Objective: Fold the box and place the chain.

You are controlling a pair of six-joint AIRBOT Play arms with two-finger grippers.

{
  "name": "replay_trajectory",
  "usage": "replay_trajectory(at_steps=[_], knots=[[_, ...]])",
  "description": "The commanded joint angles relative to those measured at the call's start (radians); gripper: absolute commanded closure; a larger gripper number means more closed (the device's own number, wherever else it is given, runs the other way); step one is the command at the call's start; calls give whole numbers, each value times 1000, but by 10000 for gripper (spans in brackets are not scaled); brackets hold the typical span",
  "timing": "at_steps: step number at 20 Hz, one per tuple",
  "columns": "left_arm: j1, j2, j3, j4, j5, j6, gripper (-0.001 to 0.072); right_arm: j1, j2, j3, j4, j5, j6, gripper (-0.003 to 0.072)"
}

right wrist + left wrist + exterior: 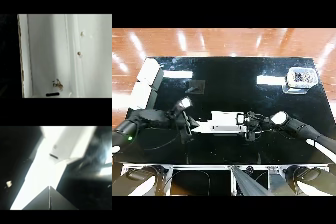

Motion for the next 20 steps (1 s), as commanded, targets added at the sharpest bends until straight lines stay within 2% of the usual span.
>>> replay_trajectory(at_steps=[1, 3, 4, 5, 6, 7, 11, 14, 20], knots=[[-141, -35, 4, 99, -146, 39, 682, 1, -1, -1, -2, -3, 2, 137], [-174, -35, 4, 97, -238, 39, 682, 1, -1, -1, -2, -3, 2, 137], [-178, -35, 5, 91, -260, 31, 656, 1, -1, -1, -2, -3, 2, 137], [-179, -35, 5, 90, -271, 30, 489, 1, -1, -1, -2, -3, 2, 137], [-178, -35, 5, 89, -271, 26, 269, 1, -1, -1, -2, -3, 2, 137], [-178, -35, 5, 89, -270, 24, 136, 1, -1, -1, -2, -3, 2, 137], [-187, -35, 5, 90, -261, 25, 144, 1, -1, -1, -2, -3, 2, 137], [-201, -47, 5, 28, -265, 25, 160, 1, -1, -1, -2, -3, 2, 137], [-230, -98, 5, -3, -288, 25, 161, 1, -1, -1, -2, -4, 3, 137]])
